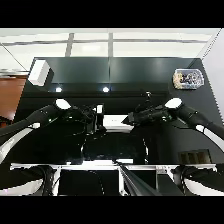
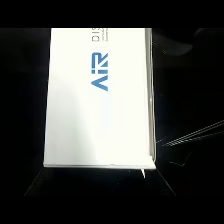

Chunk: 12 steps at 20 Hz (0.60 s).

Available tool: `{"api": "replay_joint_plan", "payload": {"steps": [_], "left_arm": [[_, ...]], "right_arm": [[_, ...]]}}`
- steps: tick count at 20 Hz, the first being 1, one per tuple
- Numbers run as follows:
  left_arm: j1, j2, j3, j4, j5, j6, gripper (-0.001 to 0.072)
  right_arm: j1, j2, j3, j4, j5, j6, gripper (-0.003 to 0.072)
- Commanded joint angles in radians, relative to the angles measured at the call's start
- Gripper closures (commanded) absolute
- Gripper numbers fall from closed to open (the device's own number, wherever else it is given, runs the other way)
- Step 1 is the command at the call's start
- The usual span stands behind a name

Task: Fold the box and place the chain.

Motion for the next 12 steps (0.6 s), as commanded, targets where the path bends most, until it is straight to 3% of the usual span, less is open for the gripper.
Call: {"api": "replay_joint_plan", "payload": {"steps": [1, 6, 8, 10, 11, 12], "left_arm": [[0.0, -0.001, 0.0, -0.001, 0.0, 0.0, 0.0286], [0.001, -0.001, 0.0, -0.002, -0.001, 0.0, 0.0286], [0.001, -0.001, 0.0, -0.002, -0.001, 0.0, 0.0287], [0.002, 0.0, 0.0, -0.002, 0.01, 0.0, 0.0285], [0.005, 0.004, 0.0, -0.001, 0.017, -0.004, 0.021], [0.009, 0.013, 0.0, 0.003, 0.019, -0.024, -0.0002]], "right_arm": [[0.012, -0.007, -0.003, -0.049, -0.04, 0.02, 0.0674], [-0.008, 0.116, 0.088, -0.085, 0.076, -0.006, 0.0674], [-0.053, 0.209, 0.153, -0.216, 0.112, 0.006, 0.0674], [-0.112, 0.313, 0.186, -0.456, 0.092, 0.08, 0.0674], [-0.142, 0.357, 0.186, -0.572, 0.084, 0.144, 0.0674], [-0.171, 0.392, 0.187, -0.671, 0.092, 0.214, 0.0674]]}}
